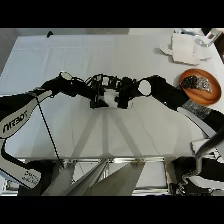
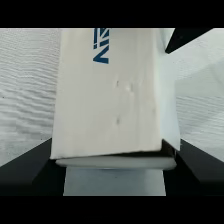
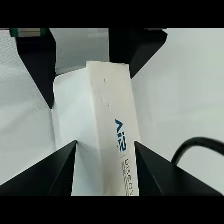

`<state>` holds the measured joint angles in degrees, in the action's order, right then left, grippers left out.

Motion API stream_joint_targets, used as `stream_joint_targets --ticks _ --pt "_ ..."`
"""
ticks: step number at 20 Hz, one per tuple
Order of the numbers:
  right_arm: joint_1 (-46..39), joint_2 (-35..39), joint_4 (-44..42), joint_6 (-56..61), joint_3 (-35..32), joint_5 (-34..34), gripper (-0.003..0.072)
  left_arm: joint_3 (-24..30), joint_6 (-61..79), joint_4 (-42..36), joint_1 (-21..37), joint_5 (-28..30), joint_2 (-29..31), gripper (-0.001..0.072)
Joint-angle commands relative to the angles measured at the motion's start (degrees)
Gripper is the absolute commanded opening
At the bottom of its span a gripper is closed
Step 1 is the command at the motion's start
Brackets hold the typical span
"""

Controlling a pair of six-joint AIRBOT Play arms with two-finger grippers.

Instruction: Fold the box and place the chain.

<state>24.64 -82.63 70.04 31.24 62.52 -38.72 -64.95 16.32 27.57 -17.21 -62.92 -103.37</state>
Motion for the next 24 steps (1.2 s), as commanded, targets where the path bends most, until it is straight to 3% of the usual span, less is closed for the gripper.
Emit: stream_joint_targets --ticks 1,11,16,24 --pt "0.04 0.02 0.70 0.22 -0.04 1.49 0.0415 0.00 0.15 0.13 -0.02 -0.28 0.00 0.0394" --pt "0.07 0.46 0.66 0.22 -0.35 -0.37 0.0414 0.00 0.15 0.13 -0.02 -0.28 0.00 0.0394" --pt "0.46 0.42 0.63 0.28 -3.78 -0.17 0.0389 0.00 0.15 0.13 -0.02 -0.28 0.00 0.0394" --pt "0.76 2.47 0.42 0.37 -5.31 3.32 0.0433 0.00 0.15 0.13 -0.02 -0.28 0.00 0.0394"
